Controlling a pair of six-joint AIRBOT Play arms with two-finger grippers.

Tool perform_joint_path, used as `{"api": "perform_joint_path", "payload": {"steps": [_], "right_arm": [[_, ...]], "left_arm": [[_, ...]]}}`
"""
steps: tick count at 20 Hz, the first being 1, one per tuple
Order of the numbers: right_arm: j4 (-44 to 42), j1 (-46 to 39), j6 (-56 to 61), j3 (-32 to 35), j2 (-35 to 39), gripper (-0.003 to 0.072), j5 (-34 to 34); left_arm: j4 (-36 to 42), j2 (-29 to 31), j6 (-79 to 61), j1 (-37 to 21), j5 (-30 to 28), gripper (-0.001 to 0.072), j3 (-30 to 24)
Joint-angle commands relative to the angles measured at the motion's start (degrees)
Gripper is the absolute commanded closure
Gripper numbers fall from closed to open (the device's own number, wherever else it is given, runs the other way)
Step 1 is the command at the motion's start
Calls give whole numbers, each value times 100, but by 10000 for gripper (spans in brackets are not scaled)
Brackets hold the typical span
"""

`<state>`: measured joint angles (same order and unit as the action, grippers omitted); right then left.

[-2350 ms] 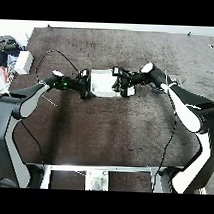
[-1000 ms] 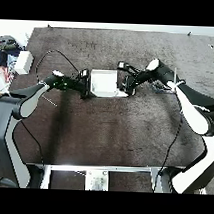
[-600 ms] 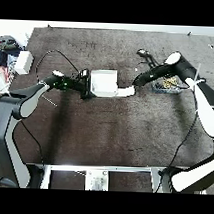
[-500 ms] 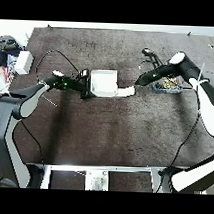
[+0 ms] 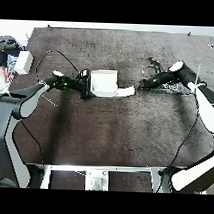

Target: Fold the box and place the chain.

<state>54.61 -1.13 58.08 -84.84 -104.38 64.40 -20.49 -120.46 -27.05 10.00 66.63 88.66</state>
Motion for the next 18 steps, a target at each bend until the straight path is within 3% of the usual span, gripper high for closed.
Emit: {"api": "perform_joint_path", "payload": {"steps": [1,4,5,6,9,11,12,16,18], "right_arm": [[-7,225,131,46,-210,673,-232],[-188,380,68,44,-262,673,-120],[-404,402,-61,44,-240,641,-76],[-721,404,-140,39,-229,451,-46],[-1502,450,-326,-9,-201,388,-15],[-1506,549,-319,-122,-201,48,-42],[-1504,601,-297,-195,-201,24,-44],[-1502,833,-275,-350,-201,27,-17],[-1460,946,-256,-350,-203,267,-13]], "left_arm": [[-2,0,0,2,-2,547,2],[-2,0,0,2,-2,547,2],[-2,0,0,2,-2,547,2],[-2,0,0,2,-2,547,2],[-2,0,0,2,-2,546,2],[-2,0,0,2,-2,547,2],[-2,0,0,2,-2,547,2],[-2,0,0,2,-2,547,2],[-2,0,0,2,-2,546,2]]}}
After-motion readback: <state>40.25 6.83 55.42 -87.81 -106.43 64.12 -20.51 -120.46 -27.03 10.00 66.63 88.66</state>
